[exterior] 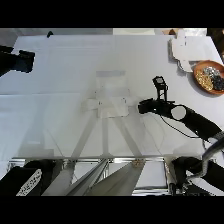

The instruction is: Fold the box and place the chain.

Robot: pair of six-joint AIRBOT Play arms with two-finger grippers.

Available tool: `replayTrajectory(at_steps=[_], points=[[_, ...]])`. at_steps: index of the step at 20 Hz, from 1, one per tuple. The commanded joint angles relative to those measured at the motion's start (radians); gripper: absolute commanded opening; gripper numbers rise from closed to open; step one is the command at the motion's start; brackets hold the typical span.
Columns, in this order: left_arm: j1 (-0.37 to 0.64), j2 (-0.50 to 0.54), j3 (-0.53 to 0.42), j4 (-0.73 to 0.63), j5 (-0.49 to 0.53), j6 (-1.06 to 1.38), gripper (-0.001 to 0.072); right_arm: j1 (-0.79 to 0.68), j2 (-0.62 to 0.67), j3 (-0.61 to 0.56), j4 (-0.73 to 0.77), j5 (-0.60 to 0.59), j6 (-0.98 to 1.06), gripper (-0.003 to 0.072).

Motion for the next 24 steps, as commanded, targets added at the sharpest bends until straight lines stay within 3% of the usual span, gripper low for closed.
replayTrajectory(at_steps=[1,11,17,18,19,21,24], points=[[-0.001,0.000,0.000,0.000,0.000,0.000,0.0696,0.001,0.001,0.000,0.002,-0.001,0.001,0.0016],[-0.001,-0.001,0.000,-0.021,0.034,-0.002,0.0696,0.001,0.001,0.000,0.002,-0.002,0.001,0.0016],[-0.001,-0.003,0.000,-0.035,-0.024,-0.005,0.0692,0.001,0.001,0.000,0.002,-0.002,0.001,0.0016],[-0.001,-0.008,0.000,-0.046,-0.043,-0.015,0.0638,0.001,0.001,0.000,0.002,-0.002,0.001,0.0016],[-0.001,-0.021,0.000,-0.056,-0.079,-0.031,0.0562,0.001,0.001,0.000,0.002,-0.002,0.001,0.0016],[-0.005,-0.067,0.000,-0.061,-0.148,-0.030,0.0576,0.001,0.001,0.000,0.002,-0.002,0.001,0.0016],[-0.021,-0.170,0.005,-0.143,-0.166,0.004,0.0599,0.001,0.001,0.000,0.002,-0.002,0.001,0.0016]])
